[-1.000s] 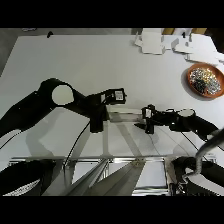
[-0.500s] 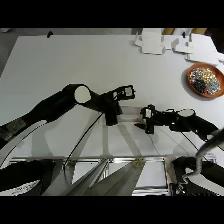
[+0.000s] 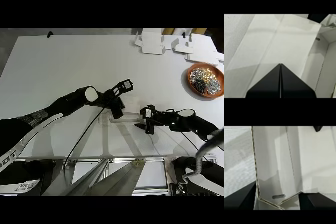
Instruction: Fold the box and place the chain.
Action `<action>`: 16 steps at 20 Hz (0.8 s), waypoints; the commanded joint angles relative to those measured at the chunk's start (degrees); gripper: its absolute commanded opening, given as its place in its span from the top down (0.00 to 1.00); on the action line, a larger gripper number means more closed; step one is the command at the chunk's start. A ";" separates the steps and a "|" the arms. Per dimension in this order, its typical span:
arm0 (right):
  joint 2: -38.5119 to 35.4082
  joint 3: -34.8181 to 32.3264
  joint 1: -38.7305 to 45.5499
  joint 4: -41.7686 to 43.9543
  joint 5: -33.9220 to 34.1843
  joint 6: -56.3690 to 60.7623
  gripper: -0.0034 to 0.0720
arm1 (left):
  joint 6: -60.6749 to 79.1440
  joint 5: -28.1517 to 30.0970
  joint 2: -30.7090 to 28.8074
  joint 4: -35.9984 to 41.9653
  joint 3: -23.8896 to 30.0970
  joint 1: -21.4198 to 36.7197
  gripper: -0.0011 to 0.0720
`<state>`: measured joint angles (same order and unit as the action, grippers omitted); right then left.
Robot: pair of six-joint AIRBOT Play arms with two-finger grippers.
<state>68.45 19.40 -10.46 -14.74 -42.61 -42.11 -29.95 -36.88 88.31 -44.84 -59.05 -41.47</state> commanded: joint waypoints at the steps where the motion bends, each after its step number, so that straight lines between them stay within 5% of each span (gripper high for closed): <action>1: 0.00 0.00 0.00 0.00 -0.02 -0.17 0.41 | -0.04 -1.31 -1.49 -2.27 0.04 0.37 0.98; 4: 0.00 0.00 0.00 -0.02 -0.02 -0.17 0.41 | -0.09 -6.54 -7.41 -8.85 0.04 1.62 0.98; 10: 0.00 0.00 0.00 0.00 -0.04 -0.17 0.41 | 0.00 -27.30 -13.09 -18.86 0.79 4.07 0.98; 14: 0.00 0.00 0.00 0.00 -0.02 -0.17 0.41 | 2.25 -21.27 -13.07 -19.06 6.23 5.29 0.96; 16: 0.00 0.00 -0.02 -0.02 -0.02 -0.17 0.41 | 5.49 -17.09 -13.03 -18.73 8.59 5.95 0.85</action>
